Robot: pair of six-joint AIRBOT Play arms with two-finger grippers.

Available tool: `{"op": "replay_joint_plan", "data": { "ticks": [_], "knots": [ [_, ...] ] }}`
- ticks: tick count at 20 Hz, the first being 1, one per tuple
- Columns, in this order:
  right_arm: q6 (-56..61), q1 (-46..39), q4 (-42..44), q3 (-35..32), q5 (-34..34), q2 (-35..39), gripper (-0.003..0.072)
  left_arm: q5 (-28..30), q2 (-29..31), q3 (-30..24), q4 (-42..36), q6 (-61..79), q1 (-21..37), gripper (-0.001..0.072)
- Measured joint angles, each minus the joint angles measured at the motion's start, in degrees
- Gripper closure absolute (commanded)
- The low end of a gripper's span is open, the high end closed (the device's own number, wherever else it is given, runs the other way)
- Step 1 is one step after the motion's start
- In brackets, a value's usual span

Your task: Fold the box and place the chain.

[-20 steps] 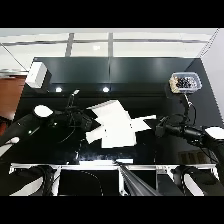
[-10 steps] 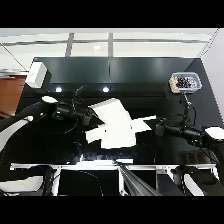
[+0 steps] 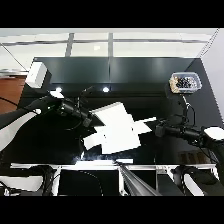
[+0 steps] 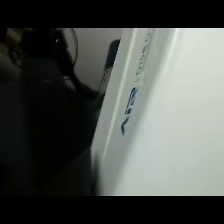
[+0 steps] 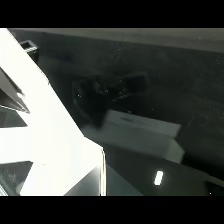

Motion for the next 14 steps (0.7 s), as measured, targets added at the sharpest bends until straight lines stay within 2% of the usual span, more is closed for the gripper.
{"op": "replay_joint_plan", "data": {
  "ticks": [2, 3, 4, 5, 9, 12, 14],
  "knots": [
    [0.13, 0.02, -0.09, 0.00, -0.24, 0.00, 0.0669, -0.83, -0.07, 0.20, 1.33, 0.22, -0.55, 0.0686],
    [0.28, 0.00, -0.07, 0.00, -0.44, -0.02, 0.0502, -0.83, -0.07, 0.26, 2.12, 0.20, -0.66, 0.0687],
    [0.28, 0.00, 0.07, 0.00, -0.87, 0.00, 0.0162, -0.59, 0.02, 0.31, 3.45, -0.11, -0.72, 0.0688],
    [0.52, 0.00, -0.04, 0.02, -1.27, 0.00, 0.0042, -0.39, 0.13, 0.31, 4.42, -0.20, -0.81, 0.0688],
    [1.49, -1.05, -5.03, 2.34, -1.57, 0.00, 0.0043, 1.14, 3.61, 0.39, 6.01, -1.27, -1.22, 0.0689],
    [1.57, -2.60, -17.35, 8.09, -2.99, 0.00, 0.0043, 5.01, 8.90, 0.37, 11.93, -3.30, -3.61, 0.0688],
    [-0.42, -3.17, -25.16, 12.17, -4.28, 0.02, 0.0043, 9.62, 13.07, 0.28, 16.24, -4.09, -6.43, 0.0685]
  ]
}}
